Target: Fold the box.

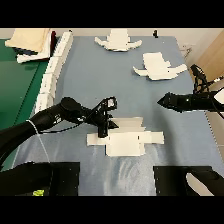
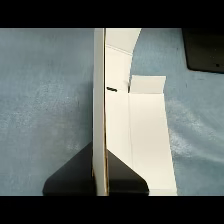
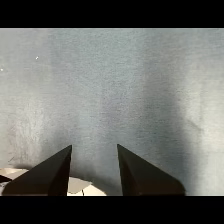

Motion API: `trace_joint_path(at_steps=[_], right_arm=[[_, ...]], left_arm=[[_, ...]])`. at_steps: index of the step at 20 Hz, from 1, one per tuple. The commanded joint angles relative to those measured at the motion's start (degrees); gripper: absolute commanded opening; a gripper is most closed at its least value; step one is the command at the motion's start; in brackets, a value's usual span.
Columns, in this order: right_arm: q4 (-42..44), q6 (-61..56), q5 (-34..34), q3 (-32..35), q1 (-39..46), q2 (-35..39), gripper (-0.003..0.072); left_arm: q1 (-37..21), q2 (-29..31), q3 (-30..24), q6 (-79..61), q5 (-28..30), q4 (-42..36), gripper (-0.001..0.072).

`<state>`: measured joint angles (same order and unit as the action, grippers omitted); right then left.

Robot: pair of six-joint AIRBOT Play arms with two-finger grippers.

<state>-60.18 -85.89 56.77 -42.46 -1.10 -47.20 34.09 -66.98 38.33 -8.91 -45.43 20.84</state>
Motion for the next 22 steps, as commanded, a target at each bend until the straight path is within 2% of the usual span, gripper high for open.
trace_joint_path(at_steps=[1, 10, 17, 19, 22], right_arm=[[0.02, 0.0, -0.07, -0.07, -0.07, 0.0, 0.0425], [0.48, 0.0, 0.22, -0.07, -0.07, 0.0, 0.0425], [1.11, 0.04, 0.24, -0.07, -0.07, 0.02, 0.0425], [1.11, 0.04, 0.46, -0.07, -0.07, 0.02, 0.0425], [1.11, 0.42, 0.81, -0.07, -0.07, 0.02, 0.0425]], left_arm=[[0.17, -1.2, 0.07, 0.87, -0.61, 0.61, 0.0012], [0.2, -2.64, 0.0, 2.56, -0.07, 1.27, 0.0013], [0.5, -2.43, -3.04, 2.95, 0.35, 0.81, 0.0011], [1.77, -0.96, -3.15, 2.73, 3.89, 0.61, 0.001], [5.44, 2.89, -3.15, -2.93, 13.94, 0.61, 0.001]])
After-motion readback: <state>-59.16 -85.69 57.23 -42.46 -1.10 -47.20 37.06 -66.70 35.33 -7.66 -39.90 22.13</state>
